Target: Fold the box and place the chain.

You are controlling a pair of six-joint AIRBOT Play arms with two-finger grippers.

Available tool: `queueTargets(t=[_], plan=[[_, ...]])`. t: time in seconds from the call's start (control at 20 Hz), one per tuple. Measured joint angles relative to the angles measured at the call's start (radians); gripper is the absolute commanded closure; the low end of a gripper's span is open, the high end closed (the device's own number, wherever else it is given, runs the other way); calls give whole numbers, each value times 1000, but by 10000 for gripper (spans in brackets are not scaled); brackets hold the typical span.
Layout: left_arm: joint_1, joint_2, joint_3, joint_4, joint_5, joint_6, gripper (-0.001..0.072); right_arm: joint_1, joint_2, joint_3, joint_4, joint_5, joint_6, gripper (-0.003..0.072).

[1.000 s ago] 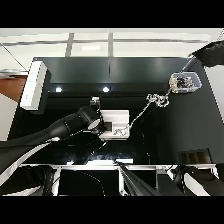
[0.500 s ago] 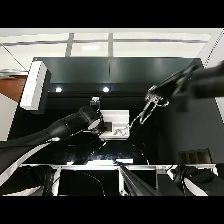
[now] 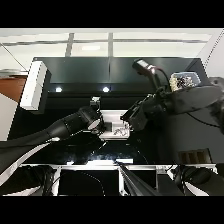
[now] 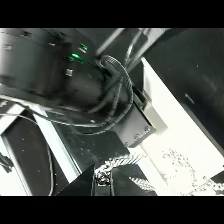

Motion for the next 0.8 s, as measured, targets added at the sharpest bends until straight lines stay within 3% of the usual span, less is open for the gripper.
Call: queueTargets(t=[0.1, 0.15, 0.3, 0.5, 0.55, 0.65, 0.8], plan=[[0, 0, 0, 0, 0, 0, 677, 3, -23, -14, -1, 15, 1, 160], [0, 0, 0, 0, 0, 0, 677, 1, -30, -19, -9, 18, 1, 124], [0, 0, 0, 0, 0, 0, 677, -64, -39, -25, -56, 0, 1, 124], [0, 0, 0, 0, 0, 0, 677, -286, -31, -40, -186, -21, 1, 124], [0, 0, 0, 0, 0, 0, 677, -352, -30, -60, -229, 7, 1, 121], [0, 0, 0, 0, 0, 0, 677, -464, -32, -130, -301, 130, 0, -32], [0, 0, 0, 0, 0, 0, 677, -555, -63, -246, -377, 385, -12, -33]])
